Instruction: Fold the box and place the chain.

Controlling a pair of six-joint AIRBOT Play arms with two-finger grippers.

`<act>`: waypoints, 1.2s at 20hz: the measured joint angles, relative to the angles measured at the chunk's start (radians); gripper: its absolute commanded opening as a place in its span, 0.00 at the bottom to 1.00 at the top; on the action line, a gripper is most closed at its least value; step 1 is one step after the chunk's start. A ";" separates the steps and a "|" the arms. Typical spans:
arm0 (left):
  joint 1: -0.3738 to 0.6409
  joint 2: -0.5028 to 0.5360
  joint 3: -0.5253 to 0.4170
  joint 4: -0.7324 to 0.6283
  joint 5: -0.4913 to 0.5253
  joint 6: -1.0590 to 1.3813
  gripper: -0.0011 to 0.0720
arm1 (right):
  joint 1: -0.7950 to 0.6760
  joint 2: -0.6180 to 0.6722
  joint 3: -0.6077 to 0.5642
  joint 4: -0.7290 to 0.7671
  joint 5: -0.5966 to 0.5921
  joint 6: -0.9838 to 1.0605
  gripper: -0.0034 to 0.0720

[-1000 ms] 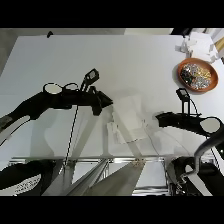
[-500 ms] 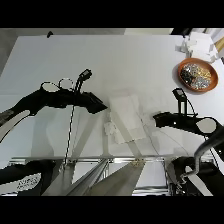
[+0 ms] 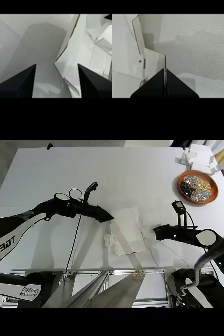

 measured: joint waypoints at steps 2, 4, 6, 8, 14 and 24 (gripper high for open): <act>0.010 -0.010 0.008 0.051 -0.028 -0.048 0.81 | 0.000 0.000 0.000 -0.003 0.001 0.000 0.07; 0.014 -0.016 0.013 0.066 -0.055 -0.074 0.81 | 0.000 0.000 0.000 -0.005 0.002 -0.001 0.07; 0.003 -0.020 0.016 0.044 -0.069 -0.071 0.81 | 0.000 0.000 0.000 -0.007 0.003 -0.001 0.07; -0.019 -0.023 0.017 0.021 -0.074 -0.058 0.81 | 0.000 0.000 0.000 -0.008 0.003 -0.002 0.07; -0.087 -0.074 0.018 -0.001 -0.086 -0.041 0.77 | 0.000 0.000 0.000 -0.008 0.001 -0.002 0.07; -0.122 -0.096 0.032 0.013 -0.093 0.030 0.03 | 0.000 0.000 0.000 -0.005 0.002 -0.001 0.07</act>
